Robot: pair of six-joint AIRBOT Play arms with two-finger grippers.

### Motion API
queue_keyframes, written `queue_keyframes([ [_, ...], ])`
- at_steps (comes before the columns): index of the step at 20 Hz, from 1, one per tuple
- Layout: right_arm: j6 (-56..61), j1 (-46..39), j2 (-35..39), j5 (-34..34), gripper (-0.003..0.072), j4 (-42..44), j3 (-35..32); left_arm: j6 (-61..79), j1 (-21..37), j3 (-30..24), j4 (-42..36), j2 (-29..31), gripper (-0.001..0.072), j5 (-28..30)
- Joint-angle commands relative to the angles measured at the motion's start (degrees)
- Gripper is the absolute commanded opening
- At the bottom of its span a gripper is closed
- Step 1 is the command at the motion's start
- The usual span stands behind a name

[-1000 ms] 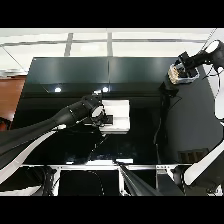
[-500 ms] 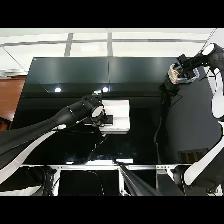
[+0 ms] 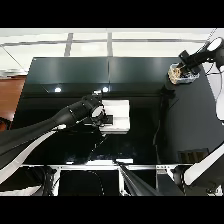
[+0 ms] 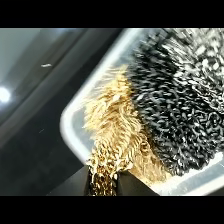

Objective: Fold the box and place the chain.

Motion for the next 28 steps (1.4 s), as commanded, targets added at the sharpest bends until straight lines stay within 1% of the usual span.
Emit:
queue_keyframes([
  [1,-7.8,-0.1,6.1,1.7,0.0017,-2.1,0.1,0.0,0.0,0.0,0.0,0.0,0.0027,0.0],
  [3,-9.5,-0.2,10.3,2.2,0.0016,-3.8,0.1,0.0,0.0,0.0,0.0,0.0,0.0027,0.0],
  [8,-17.3,-0.2,19.9,2.8,0.0017,-3.9,0.1,0.0,0.0,0.0,0.0,0.0,0.0027,0.0],
  [10,-23.7,-0.2,23.6,3.1,0.0017,-4.0,0.1,0.0,0.0,0.0,0.0,0.0,0.0027,0.0],
  [11,-24.8,-0.4,25.2,3.5,0.0017,-3.6,0.1,0.0,0.0,0.0,0.0,0.0,0.0027,0.0],
  [14,-27.3,-1.6,30.4,7.2,0.0017,3.8,-0.3,0.0,0.0,0.0,0.0,0.0,0.0027,0.0],
  [16,-28.0,-1.5,34.7,7.5,0.0017,6.4,-3.1,0.0,0.0,0.0,0.0,0.0,0.0027,0.0],
  [20,-28.6,-0.5,45.0,7.0,0.0017,10.5,-11.7,0.0,0.0,0.0,0.0,0.0,0.0027,0.0],
  [23,-28.5,3.2,52.7,7.6,0.0017,10.6,-18.0,0.0,0.0,0.0,0.0,0.0,0.0027,0.0],
  [25,-28.5,7.2,57.5,8.8,0.0017,10.8,-22.1,0.0,0.0,0.0,0.0,0.0,0.0028,0.0],
  [27,-28.5,11.5,60.8,12.5,0.0017,10.9,-24.8,0.0,0.0,0.0,0.0,0.0,0.0027,0.0],
  [28,-28.5,13.4,61.2,17.2,0.0017,10.9,-25.1,0.0,0.0,0.0,0.0,0.0,0.0027,0.0],
])
